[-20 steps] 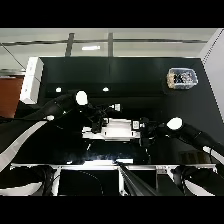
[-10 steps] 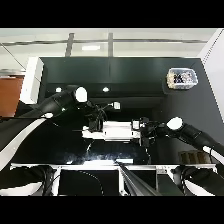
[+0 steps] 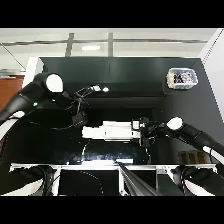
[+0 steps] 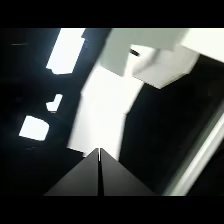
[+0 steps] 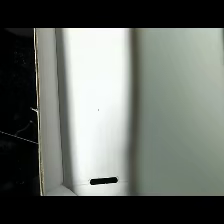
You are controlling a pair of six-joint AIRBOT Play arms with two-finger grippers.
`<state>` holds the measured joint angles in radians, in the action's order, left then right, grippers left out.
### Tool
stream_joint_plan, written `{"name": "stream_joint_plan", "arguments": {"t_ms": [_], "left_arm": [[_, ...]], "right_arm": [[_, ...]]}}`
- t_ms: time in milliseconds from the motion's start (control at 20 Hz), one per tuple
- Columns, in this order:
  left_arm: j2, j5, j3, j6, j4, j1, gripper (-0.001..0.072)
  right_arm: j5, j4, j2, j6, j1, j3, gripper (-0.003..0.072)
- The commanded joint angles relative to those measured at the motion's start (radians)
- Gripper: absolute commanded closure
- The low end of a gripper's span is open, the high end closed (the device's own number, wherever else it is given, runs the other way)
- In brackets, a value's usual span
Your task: Fold the box and place the chain.
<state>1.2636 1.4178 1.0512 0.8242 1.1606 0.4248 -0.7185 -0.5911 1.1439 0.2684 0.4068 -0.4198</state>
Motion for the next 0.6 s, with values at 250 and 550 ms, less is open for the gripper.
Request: {"name": "stream_joint_plan", "arguments": {"t_ms": [250, 550], "left_arm": [[-0.214, -0.454, -0.372, -0.076, -0.604, 0.02, 0.0686], [-0.117, -0.865, -0.44, -0.129, -0.761, 0.094, 0.0684]], "right_arm": [[-0.003, -0.004, 0.0, 0.0, 0.0, 0.0, 0.0324], [-0.003, -0.003, 0.0, 0.0, 0.0, 0.0, 0.0324]]}}
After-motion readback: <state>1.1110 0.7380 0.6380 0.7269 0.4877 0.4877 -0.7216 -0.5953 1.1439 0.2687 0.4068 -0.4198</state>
